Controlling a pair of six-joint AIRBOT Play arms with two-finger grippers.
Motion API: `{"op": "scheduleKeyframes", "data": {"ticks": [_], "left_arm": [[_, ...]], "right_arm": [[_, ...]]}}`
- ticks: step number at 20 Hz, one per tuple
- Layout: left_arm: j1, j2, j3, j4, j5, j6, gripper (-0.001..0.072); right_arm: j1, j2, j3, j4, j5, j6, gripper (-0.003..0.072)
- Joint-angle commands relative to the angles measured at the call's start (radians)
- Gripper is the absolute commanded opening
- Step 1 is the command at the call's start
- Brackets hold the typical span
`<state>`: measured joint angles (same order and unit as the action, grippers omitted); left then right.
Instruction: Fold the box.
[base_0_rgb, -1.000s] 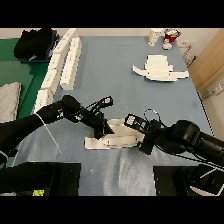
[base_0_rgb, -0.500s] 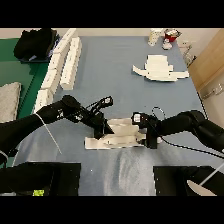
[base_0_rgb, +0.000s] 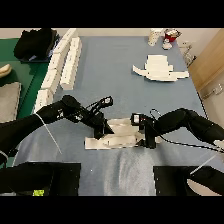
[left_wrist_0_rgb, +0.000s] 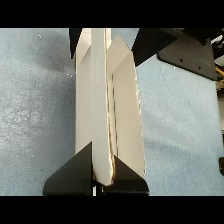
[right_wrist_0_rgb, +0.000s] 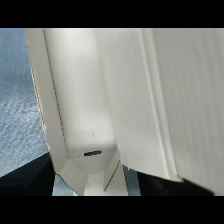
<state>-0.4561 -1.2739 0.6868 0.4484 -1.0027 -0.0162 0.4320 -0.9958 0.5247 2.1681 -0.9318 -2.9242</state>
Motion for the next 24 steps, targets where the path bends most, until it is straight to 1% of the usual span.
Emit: {"op": "scheduleKeyframes", "data": {"ticks": [1,8,11,12,16,18,24], "left_arm": [[0.001,0.000,0.000,0.000,0.000,0.000,0.0013],[0.001,0.000,0.000,0.000,0.000,0.000,0.0013],[0.001,0.000,0.000,0.000,0.000,0.000,0.0013],[0.001,0.000,0.000,0.000,0.000,0.000,0.0013],[0.001,0.000,0.000,0.000,0.000,0.000,0.0013],[0.001,0.000,0.000,0.000,0.000,0.000,0.0013],[0.001,0.000,0.000,0.000,0.000,0.000,0.0013]], "right_arm": [[-0.002,-0.006,0.000,-0.014,-0.003,0.022,0.0720],[-0.002,-0.007,0.000,-0.005,-0.014,0.016,0.0720],[-0.002,-0.013,-0.001,0.022,-0.090,-0.068,0.0719],[-0.002,-0.015,-0.003,0.034,-0.098,-0.080,0.0719],[-0.002,-0.014,-0.043,0.103,-0.068,-0.080,0.0719],[0.000,-0.014,-0.051,0.105,-0.048,-0.080,0.0719],[0.000,-0.013,-0.051,0.094,-0.047,-0.080,0.0720]]}}
